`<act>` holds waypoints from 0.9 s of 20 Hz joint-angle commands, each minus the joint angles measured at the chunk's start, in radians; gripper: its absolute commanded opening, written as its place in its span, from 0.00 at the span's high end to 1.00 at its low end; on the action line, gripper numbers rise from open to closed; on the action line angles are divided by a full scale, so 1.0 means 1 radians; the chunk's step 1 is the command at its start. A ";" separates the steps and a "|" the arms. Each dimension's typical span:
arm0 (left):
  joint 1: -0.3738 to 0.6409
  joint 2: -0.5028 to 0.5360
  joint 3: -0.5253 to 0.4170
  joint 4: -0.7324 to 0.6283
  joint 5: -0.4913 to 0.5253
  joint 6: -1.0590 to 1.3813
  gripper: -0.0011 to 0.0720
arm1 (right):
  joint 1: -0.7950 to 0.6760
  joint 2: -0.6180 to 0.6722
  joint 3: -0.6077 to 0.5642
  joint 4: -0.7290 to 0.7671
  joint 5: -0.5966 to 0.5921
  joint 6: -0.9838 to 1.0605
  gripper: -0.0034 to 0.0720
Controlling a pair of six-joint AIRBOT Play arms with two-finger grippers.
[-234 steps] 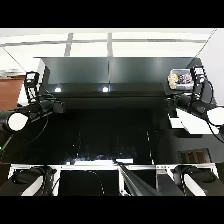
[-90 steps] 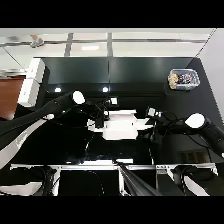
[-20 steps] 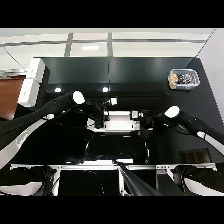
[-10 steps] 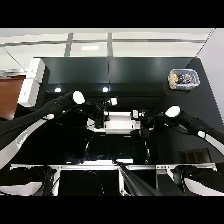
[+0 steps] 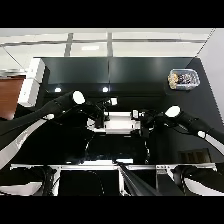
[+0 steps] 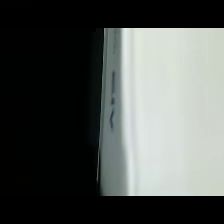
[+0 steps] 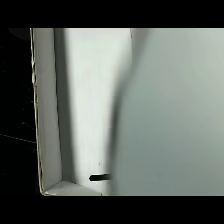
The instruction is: Fold the box and place the chain.
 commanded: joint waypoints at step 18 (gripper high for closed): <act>0.109 0.355 -0.201 -0.410 -0.238 -0.442 0.94 | 0.001 0.000 0.001 0.002 0.002 0.000 0.88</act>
